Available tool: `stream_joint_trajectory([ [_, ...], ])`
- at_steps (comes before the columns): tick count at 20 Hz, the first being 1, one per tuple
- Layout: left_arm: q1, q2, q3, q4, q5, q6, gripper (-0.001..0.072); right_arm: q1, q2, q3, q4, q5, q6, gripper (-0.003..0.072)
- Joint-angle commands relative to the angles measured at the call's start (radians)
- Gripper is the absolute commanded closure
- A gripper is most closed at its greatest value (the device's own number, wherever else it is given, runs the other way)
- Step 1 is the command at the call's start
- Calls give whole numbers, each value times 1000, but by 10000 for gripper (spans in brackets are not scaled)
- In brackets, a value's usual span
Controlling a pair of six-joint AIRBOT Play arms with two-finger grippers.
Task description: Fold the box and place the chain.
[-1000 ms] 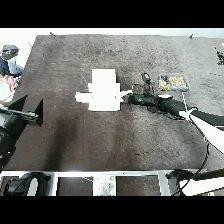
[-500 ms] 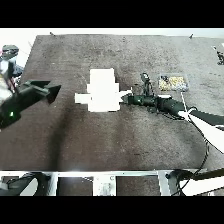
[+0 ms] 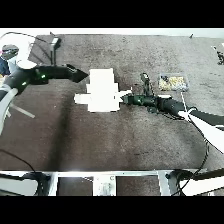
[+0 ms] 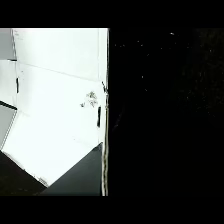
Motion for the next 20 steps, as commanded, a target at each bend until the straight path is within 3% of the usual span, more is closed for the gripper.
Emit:
stream_joint_trajectory([
  [1,-33,-199,227,166,-72,-208,119,1,0,0,0,2,0,679],
  [5,-33,-358,369,210,-282,-246,119,1,0,0,-14,2,1,679],
  [8,-25,-410,401,214,-267,-260,118,1,0,0,-24,18,0,679],
  [16,11,-424,413,199,-258,-271,119,0,0,1,-36,21,0,679],
  [20,10,-464,413,53,-335,-201,119,0,0,1,-37,21,0,679],
])
